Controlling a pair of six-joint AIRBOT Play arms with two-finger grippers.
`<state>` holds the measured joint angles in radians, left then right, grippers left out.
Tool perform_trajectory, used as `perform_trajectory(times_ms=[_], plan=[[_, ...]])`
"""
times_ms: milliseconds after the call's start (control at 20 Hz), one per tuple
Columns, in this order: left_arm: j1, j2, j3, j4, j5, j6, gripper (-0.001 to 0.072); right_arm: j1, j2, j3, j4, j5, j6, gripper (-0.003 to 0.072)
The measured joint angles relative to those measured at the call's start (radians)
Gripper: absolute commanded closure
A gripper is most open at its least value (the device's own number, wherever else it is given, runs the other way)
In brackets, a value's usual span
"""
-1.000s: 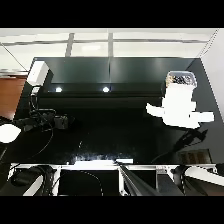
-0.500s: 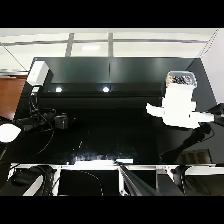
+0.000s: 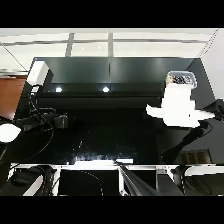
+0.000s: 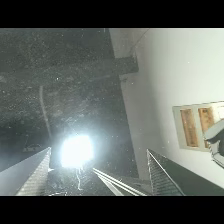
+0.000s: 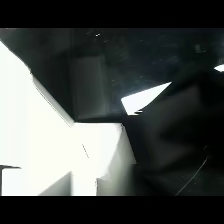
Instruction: Fold the box and place the chain.
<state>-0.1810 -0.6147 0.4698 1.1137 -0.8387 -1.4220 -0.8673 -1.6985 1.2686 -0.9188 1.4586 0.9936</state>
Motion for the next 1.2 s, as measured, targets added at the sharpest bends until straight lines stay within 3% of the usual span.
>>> perform_trajectory(times_ms=[100,300,500,850,1200], plan=[[0.000,0.000,0.000,0.000,0.000,0.000,0.0007,0.005,-0.001,0.007,-0.014,0.038,-0.003,0.0667],[0.000,0.000,0.000,0.007,0.006,0.000,0.0007,0.028,0.002,0.008,-0.064,0.130,0.010,0.0668],[0.000,0.000,0.000,0.000,0.008,0.000,0.0008,0.098,0.044,-0.043,-0.011,0.146,0.017,0.0668],[0.000,0.000,0.000,-0.038,0.008,0.001,0.0008,0.379,0.251,-0.300,0.250,-0.080,-0.026,0.0666],[0.000,-0.008,0.000,-0.122,0.008,0.013,0.0007,0.697,0.609,-0.601,0.443,-0.364,-0.177,0.0666]])
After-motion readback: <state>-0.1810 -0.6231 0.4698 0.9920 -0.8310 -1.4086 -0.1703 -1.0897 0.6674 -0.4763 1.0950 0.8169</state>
